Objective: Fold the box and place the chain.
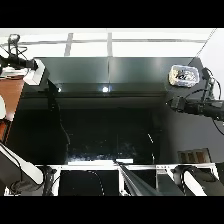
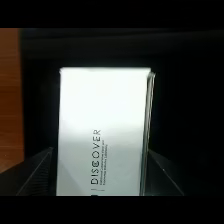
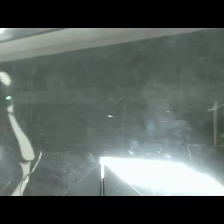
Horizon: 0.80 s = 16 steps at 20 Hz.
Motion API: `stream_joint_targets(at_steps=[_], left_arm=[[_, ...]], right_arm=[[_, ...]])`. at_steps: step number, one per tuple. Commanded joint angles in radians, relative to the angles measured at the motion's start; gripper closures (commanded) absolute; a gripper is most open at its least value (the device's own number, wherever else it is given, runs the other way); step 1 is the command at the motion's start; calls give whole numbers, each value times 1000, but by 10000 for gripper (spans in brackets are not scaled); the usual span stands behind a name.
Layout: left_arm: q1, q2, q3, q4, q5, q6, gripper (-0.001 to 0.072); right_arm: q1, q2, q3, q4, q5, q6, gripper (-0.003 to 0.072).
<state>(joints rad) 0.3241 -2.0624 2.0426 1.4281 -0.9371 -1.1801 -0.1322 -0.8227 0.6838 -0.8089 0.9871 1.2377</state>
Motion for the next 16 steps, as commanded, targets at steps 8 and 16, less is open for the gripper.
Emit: stream_joint_targets(at_steps=[8, 16], left_arm=[[-88, 431, -259, -274, -255, -222, 685], [-351, 1172, -1434, -252, 391, -42, 683]], right_arm=[[328, -178, 0, -90, -457, 7, 668], [328, -274, -3, -213, -423, 8, 667]])
